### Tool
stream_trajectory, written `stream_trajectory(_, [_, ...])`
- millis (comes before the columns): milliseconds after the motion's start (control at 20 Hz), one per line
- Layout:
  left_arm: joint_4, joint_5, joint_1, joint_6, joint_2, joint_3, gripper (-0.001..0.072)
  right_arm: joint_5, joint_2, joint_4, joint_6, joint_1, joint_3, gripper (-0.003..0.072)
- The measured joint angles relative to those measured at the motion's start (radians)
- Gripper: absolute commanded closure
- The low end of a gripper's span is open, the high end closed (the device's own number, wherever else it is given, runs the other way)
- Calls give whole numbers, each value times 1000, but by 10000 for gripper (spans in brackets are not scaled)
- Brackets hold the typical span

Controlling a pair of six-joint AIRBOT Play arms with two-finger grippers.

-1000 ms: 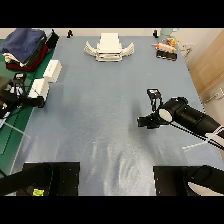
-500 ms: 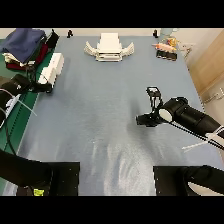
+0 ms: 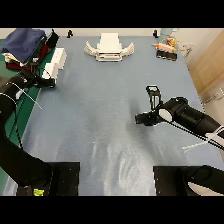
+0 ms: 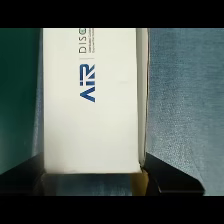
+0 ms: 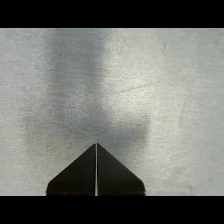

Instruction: Fold the box.

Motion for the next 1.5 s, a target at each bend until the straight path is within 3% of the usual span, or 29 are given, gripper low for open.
stream_trajectory(500, [0,3,-2,-3,-14,13,286,-7,0,12,0,0,0,679])
stream_trajectory(600, [0,3,-2,-4,-15,13,14,-8,0,16,0,0,0,679])
stream_trajectory(850, [1,-5,-2,-10,-13,14,14,-9,0,16,0,0,0,679])
stream_trajectory(1100, [56,-163,33,-31,56,19,15,-8,0,16,0,0,0,679])
stream_trajectory(1250, [104,-311,61,-67,143,29,19,-8,0,16,0,0,0,679])
stream_trajectory(1300, [109,-352,69,-75,174,34,244,-8,0,16,0,0,0,679])
stream_trajectory(1350, [121,-407,74,-92,206,37,643,-8,0,16,0,0,0,679])
stream_trajectory(1400, [123,-456,74,-108,235,39,695,-8,0,17,0,0,1,679])
stream_trajectory(1500, [113,-536,69,-138,295,43,696,-7,0,23,0,0,11,679])
